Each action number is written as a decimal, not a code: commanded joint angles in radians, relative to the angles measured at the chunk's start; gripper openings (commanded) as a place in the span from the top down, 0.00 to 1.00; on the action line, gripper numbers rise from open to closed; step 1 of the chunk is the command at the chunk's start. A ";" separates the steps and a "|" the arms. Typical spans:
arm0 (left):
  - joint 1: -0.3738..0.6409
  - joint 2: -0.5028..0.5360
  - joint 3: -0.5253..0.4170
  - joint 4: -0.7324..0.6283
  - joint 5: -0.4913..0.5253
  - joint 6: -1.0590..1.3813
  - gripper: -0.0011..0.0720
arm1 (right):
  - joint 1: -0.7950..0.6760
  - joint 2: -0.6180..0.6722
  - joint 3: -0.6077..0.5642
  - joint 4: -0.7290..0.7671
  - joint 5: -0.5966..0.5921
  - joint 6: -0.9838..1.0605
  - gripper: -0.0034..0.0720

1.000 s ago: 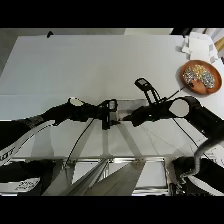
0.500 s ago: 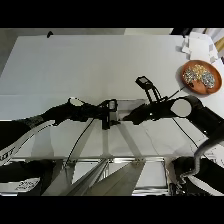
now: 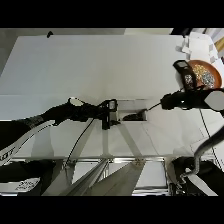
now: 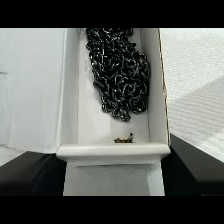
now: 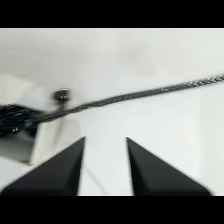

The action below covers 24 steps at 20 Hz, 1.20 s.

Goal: Fold the box and place the chain.

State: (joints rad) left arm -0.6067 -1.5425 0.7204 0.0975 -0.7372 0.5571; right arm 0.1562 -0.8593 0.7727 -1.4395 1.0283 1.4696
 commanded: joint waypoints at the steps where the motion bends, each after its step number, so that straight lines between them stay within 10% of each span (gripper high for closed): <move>1: 0.001 0.000 0.001 0.000 0.000 0.000 0.94 | -0.135 -0.059 0.002 -0.075 -0.051 0.026 0.34; 11: 0.000 0.000 0.001 0.000 0.000 0.000 0.94 | -0.159 -0.445 0.002 -0.048 -0.242 0.102 0.43; 24: 0.001 0.000 0.001 0.000 0.000 0.000 0.94 | -0.159 -0.504 0.002 -0.048 -0.323 0.125 0.51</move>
